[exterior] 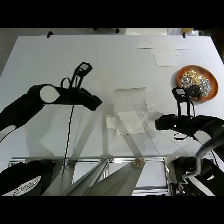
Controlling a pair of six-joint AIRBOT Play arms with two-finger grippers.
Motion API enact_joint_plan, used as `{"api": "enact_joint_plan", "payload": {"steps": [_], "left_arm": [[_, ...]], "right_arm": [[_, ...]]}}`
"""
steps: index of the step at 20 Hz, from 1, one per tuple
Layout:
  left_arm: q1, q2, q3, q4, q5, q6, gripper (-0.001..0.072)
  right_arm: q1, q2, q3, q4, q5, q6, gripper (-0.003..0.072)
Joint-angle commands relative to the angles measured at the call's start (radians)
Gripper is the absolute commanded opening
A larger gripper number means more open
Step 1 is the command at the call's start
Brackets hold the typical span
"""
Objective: Fold the box and place the chain.
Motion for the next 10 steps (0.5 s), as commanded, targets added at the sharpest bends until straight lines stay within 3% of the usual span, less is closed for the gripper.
{"api": "enact_joint_plan", "payload": {"steps": [1, 3, 5, 8, 10], "left_arm": [[0.031, -0.185, 0.113, -0.377, -0.211, 0.423, 0.0515], [0.047, -0.282, 0.184, -0.378, -0.287, 0.420, 0.0576], [0.049, -0.348, 0.227, -0.396, -0.285, 0.422, 0.0576], [0.042, -0.409, 0.237, -0.555, -0.289, 0.505, 0.0576], [0.027, -0.429, 0.237, -0.556, -0.290, 0.531, 0.0575]], "right_arm": [[0.001, 0.001, 0.000, 0.007, 0.000, 0.000, 0.0017], [0.001, 0.001, 0.000, 0.008, 0.000, 0.000, 0.0017], [0.001, 0.001, 0.000, 0.008, 0.000, 0.000, 0.0017], [0.001, 0.001, 0.000, 0.008, 0.000, 0.000, 0.0017], [0.001, 0.001, 0.000, 0.008, 0.000, 0.000, 0.0017]]}}
